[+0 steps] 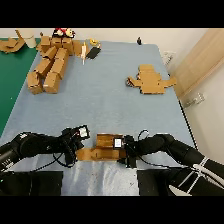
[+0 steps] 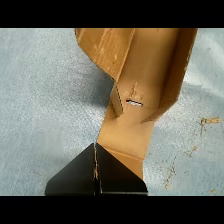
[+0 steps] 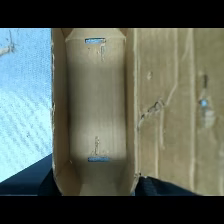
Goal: Fold the box.
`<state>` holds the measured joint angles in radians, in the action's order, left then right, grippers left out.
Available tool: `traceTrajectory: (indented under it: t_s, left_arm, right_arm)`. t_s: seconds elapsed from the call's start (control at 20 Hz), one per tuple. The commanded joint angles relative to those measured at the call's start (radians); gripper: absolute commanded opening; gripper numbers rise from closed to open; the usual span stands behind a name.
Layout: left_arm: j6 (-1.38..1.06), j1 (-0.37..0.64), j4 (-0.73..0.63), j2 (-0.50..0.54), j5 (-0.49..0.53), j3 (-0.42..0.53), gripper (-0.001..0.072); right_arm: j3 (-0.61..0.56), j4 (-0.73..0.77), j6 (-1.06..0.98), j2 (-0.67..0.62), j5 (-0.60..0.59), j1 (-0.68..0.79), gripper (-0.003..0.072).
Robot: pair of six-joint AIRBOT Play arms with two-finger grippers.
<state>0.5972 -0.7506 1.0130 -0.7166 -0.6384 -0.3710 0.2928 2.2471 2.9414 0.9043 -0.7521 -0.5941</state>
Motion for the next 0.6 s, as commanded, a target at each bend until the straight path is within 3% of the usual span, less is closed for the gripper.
traceTrajectory:
  t_s: [0.0, 0.3, 0.55]
  left_arm:
    - [-0.006, -0.008, 0.005, -0.001, 0.000, 0.000, 0.0014]
    - [-0.006, -0.008, 0.005, -0.004, 0.000, 0.000, 0.0013]
    - [-0.003, -0.008, 0.003, -0.065, 0.000, 0.000, 0.0013]
  right_arm:
    - [0.001, 0.001, 0.001, -0.001, 0.000, 0.000, 0.0494]
    - [0.015, 0.001, 0.037, -0.002, -0.028, 0.000, 0.0493]
    - [0.016, 0.002, 0.037, -0.002, -0.053, 0.000, 0.0493]
